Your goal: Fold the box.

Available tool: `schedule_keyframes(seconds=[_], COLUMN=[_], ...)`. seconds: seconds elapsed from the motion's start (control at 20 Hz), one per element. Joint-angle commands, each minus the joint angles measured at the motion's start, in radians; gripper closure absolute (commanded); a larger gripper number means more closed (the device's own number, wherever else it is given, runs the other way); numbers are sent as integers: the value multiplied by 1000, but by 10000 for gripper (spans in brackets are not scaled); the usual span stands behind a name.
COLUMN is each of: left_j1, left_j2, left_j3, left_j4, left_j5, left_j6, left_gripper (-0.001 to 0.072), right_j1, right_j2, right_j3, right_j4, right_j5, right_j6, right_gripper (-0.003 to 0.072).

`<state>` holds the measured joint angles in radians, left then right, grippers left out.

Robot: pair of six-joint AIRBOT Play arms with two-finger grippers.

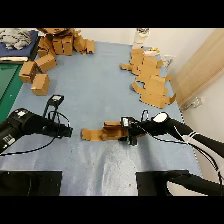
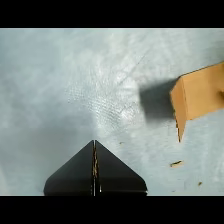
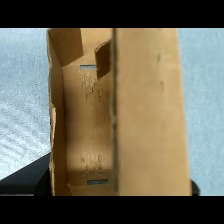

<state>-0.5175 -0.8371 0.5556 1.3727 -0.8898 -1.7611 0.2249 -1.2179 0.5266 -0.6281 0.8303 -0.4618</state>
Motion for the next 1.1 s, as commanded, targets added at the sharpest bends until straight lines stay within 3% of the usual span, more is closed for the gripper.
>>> schedule_keyframes(seconds=[0.0,0.25,0.6,1.05], left_j1=[18,-40,-100,-100], left_j2=[-64,-183,-262,-262], left_j3=[-48,-50,-50,-50], left_j4=[-169,-418,-537,-682], left_j5=[49,222,388,407], left_j6=[-62,71,109,228], left_gripper=[699,699,699,699], right_j1=[0,0,0,0], right_j2=[0,0,10,10], right_j3=[0,0,0,0], right_j4=[22,24,26,26], right_j5=[1,3,3,3], right_j6=[1,1,1,1], right_gripper=[220,220,220,220])
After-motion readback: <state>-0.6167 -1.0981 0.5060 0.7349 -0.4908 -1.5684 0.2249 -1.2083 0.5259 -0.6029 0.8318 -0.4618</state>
